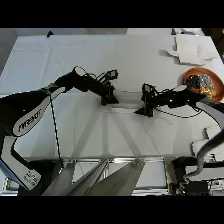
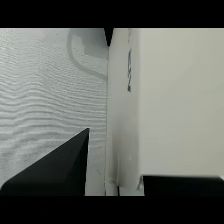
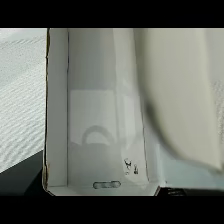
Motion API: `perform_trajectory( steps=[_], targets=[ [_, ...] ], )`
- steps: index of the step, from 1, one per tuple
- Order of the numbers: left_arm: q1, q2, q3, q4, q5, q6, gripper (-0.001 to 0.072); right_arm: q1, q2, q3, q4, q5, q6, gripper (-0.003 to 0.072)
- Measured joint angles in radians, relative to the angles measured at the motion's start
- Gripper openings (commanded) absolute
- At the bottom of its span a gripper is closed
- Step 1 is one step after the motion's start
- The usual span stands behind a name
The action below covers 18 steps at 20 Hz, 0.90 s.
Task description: Fold the box and place the chain.
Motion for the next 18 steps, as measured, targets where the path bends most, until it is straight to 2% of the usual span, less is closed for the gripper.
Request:
perform_trajectory(
  steps=[6,11,15,16,18],
  targets=[
    [0.018,0.051,0.000,0.023,-0.005,0.000,0.0355,0.000,0.000,0.000,0.000,0.001,0.000,0.0503],
    [0.063,0.174,0.000,0.147,-0.012,-0.150,0.0354,0.000,0.000,0.000,0.000,0.003,0.000,0.0503],
    [0.116,0.260,0.000,0.177,-0.062,-0.272,0.0352,0.000,0.000,0.000,0.001,0.003,0.000,0.0503],
    [0.126,0.273,0.000,0.175,-0.088,-0.290,0.0325,0.000,0.000,0.000,0.001,0.003,0.000,0.0503],
    [0.137,0.288,0.000,0.172,-0.142,-0.316,0.0014,0.000,0.000,0.000,0.001,0.004,0.000,0.0503]
  ],
)
